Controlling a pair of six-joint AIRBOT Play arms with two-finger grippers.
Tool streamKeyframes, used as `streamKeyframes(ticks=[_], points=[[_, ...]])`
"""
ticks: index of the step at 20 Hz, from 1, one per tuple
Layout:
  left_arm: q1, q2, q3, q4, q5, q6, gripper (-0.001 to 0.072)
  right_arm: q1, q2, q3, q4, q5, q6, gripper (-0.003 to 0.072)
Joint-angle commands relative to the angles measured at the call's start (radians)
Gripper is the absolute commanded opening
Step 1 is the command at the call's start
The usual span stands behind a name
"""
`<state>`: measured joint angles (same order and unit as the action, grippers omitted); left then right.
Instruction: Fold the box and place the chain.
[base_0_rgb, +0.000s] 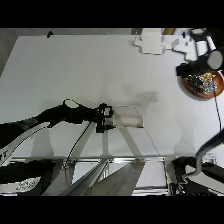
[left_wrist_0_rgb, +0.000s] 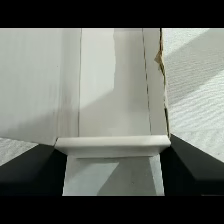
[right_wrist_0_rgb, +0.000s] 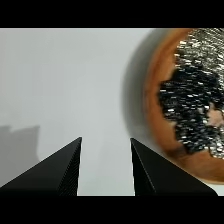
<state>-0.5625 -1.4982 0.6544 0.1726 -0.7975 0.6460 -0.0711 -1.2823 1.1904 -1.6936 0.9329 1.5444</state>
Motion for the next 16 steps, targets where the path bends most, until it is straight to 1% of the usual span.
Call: streamKeyframes(ticks=[1,4,7,10,16], points=[[0.000,0.000,0.000,0.000,0.000,0.000,0.0136,-0.210,-0.105,0.009,0.086,-0.136,-0.005,0.0308],[0.000,0.000,0.000,0.000,0.000,0.000,0.0136,-0.275,-0.173,0.009,0.086,-0.146,-0.009,0.0307],[0.000,0.000,0.000,0.000,0.000,0.000,0.0136,-0.303,-0.233,0.009,0.085,-0.177,-0.040,0.0296],[0.000,0.000,0.000,0.000,0.000,0.000,0.0136,-0.314,-0.280,0.009,0.081,-0.179,-0.042,0.0296],[0.000,0.000,0.000,0.000,0.000,0.000,0.0136,-0.314,-0.312,0.009,0.082,-0.219,-0.042,0.0292]])
